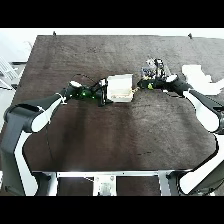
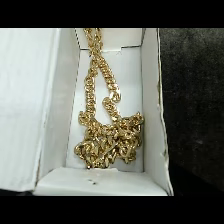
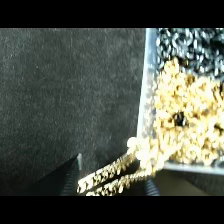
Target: Fold the box and place the chain.
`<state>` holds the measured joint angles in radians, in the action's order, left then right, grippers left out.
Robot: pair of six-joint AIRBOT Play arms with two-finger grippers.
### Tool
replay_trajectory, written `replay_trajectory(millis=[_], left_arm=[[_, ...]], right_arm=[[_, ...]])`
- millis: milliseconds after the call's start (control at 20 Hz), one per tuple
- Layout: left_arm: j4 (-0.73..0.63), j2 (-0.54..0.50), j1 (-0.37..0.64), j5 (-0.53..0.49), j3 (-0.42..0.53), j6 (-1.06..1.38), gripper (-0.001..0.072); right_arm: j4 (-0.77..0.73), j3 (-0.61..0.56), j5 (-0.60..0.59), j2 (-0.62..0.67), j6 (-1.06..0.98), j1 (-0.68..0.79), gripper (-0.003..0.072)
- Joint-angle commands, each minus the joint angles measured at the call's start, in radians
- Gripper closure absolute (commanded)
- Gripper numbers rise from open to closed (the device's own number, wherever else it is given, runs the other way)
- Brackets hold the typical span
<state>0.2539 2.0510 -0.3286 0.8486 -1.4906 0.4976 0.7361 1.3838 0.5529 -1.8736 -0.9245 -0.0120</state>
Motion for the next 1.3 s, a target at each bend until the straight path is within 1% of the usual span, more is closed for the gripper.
replay_trajectory(millis=[0, 50, 100, 150, 200, 300, 350, 600, 700, 850, 1000, 1250], left_arm=[[0.0, 0.0, 0.0, 0.0, 0.0, 0.0, 0.0421], [0.0, 0.0, 0.001, 0.0, 0.0, 0.0, 0.0421], [0.0, 0.0, 0.0, 0.0, 0.0, 0.0, 0.0421], [0.0, 0.0, 0.0, 0.0, 0.0, 0.0, 0.0421], [0.0, 0.0, 0.0, 0.0, 0.0, 0.0, 0.0421], [0.0, 0.0, 0.0, 0.001, 0.0, 0.0, 0.0421], [0.0, 0.0, 0.0, 0.0, 0.0, 0.0, 0.0421], [0.0, 0.0, 0.0, 0.0, 0.0, 0.0, 0.0421], [0.0, 0.0, 0.0, 0.0, 0.0, 0.0, 0.0421], [0.0, 0.0, 0.0, 0.0, 0.0, 0.0, 0.0421], [0.0, 0.0, 0.0, 0.0, 0.0, 0.0, 0.0421], [0.0, 0.0, 0.0, 0.0, 0.0, 0.0, 0.0421]], right_arm=[[-0.037, 0.017, 0.008, -0.023, 0.112, 0.002, 0.035], [-0.038, 0.017, 0.008, -0.023, 0.134, 0.002, 0.0433], [-0.038, 0.017, 0.01, -0.022, 0.133, 0.002, 0.0492], [-0.038, 0.017, 0.022, -0.018, 0.127, 0.003, 0.0569], [-0.037, 0.017, 0.045, -0.004, 0.098, 0.013, 0.0679], [-0.044, 0.016, 0.1, 0.055, 0.091, 0.029, 0.0683], [-0.04, 0.014, 0.1, 0.099, 0.09, 0.029, 0.0683], [-0.037, 0.013, 0.103, 0.408, 0.011, 0.005, 0.0684], [-0.016, 0.013, 0.103, 0.527, -0.003, -0.021, 0.0684], [0.025, 0.014, 0.102, 0.672, -0.018, -0.087, 0.0684], [0.068, 0.014, 0.098, 0.761, -0.018, -0.178, 0.0684], [0.104, 0.015, 0.08, 0.79, -0.018, -0.31, 0.0684]])
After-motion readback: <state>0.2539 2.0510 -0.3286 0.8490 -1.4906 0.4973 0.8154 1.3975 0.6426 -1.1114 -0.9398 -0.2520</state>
